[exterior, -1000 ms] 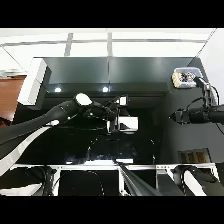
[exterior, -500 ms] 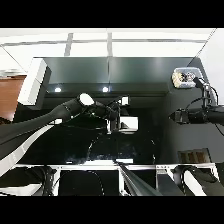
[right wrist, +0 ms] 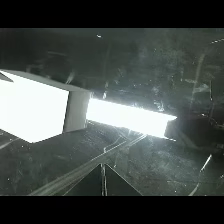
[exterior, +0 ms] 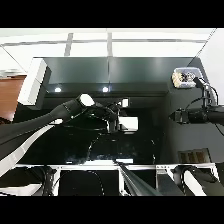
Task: Fold the box and place the chain.
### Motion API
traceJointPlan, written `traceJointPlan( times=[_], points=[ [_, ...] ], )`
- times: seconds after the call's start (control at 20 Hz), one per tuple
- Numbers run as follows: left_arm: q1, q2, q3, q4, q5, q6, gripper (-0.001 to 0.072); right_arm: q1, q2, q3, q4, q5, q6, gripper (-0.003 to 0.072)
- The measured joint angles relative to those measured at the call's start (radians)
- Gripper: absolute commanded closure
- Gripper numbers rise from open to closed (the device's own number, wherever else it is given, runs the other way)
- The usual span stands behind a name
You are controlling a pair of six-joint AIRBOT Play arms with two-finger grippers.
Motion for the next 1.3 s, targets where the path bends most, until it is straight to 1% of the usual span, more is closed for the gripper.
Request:
traceJointPlan(
  times=[0.15,0.2,0.3,0.35,0.4,0.45,0.55,0.65,0.8,0.9,1.05,1.15,1.3],
  points=[
    [-0.002,-0.007,0.000,0.037,-0.006,-0.006,-0.0003,0.000,0.000,0.000,0.000,0.000,0.000,0.0670],
    [-0.002,-0.011,0.000,0.051,-0.006,-0.006,0.0013,0.000,0.000,0.000,0.000,0.000,0.000,0.0670],
    [-0.010,-0.017,0.001,0.076,-0.004,-0.017,0.0020,0.000,0.000,0.000,0.000,0.000,0.000,0.0670],
    [-0.016,-0.020,0.004,0.097,-0.003,-0.034,0.0071,0.000,0.000,0.000,0.000,0.000,0.000,0.0670],
    [-0.024,-0.021,0.009,0.122,-0.002,-0.053,0.0285,0.000,0.000,0.000,0.000,0.000,0.000,0.0670],
    [-0.032,-0.021,0.017,0.154,-0.004,-0.076,0.0420,0.000,0.000,0.000,0.000,-0.001,0.000,0.0670],
    [-0.047,-0.018,0.041,0.244,-0.016,-0.167,0.0423,0.000,0.000,0.000,0.000,-0.002,0.000,0.0670],
    [-0.049,-0.002,0.076,0.364,-0.050,-0.345,0.0422,0.000,0.000,0.000,0.000,-0.002,0.001,0.0670],
    [0.002,0.067,0.105,0.571,-0.084,-0.663,0.0420,0.000,0.000,0.000,0.000,-0.001,0.001,0.0670],
    [0.073,0.127,0.106,0.667,-0.141,-0.840,0.0417,0.000,0.000,0.000,0.001,-0.001,0.001,0.0670],
    [0.257,0.234,0.054,0.808,-0.230,-1.064,0.0416,0.000,0.000,0.000,0.001,-0.001,0.001,0.0670],
    [0.422,0.312,-0.019,0.863,-0.296,-1.149,0.0416,0.000,0.000,0.000,0.000,-0.001,0.001,0.0670],
    [0.729,0.426,-0.153,0.904,-0.325,-1.211,0.0416,0.000,0.000,-0.001,0.000,-0.003,0.001,0.0670]
  ],
)
